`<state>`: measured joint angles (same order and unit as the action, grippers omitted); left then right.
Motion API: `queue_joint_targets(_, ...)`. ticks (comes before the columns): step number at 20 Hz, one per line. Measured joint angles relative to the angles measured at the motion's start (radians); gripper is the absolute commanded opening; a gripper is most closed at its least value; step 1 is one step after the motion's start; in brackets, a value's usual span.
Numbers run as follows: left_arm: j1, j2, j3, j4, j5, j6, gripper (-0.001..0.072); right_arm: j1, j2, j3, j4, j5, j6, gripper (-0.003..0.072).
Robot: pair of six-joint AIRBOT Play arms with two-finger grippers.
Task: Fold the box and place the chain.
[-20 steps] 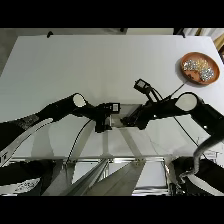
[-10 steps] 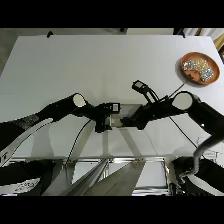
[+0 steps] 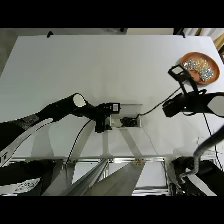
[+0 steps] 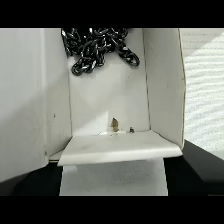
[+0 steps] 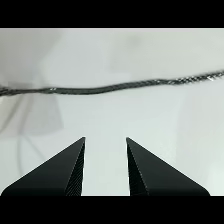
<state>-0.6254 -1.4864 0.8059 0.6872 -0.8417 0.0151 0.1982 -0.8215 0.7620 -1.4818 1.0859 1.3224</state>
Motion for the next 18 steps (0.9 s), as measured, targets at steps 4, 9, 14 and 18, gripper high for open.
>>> queue_joint_targets(4, 0.0, 0.0, 0.0, 0.0, 0.0, 0.0, 0.001, -0.082, -0.145, 0.002, -0.03, -0.085, 0.082, 0.0265)
queue_joint_targets(9, 0.0, 0.0, 0.0, 0.0, 0.0, 0.0, 0.001, -0.108, -0.33, 0.026, -0.036, -0.179, 0.15, 0.0244)
queue_joint_targets(14, 0.0, 0.0, 0.0, 0.0, 0.0, 0.0, 0.001, -0.113, -0.456, 0.064, -0.034, -0.225, 0.177, 0.0226)
queue_joint_targets(18, 0.0, 0.0, 0.0, 0.0, 0.0, 0.0, 0.001, -0.114, -0.52, 0.072, -0.034, -0.232, 0.195, 0.0226)
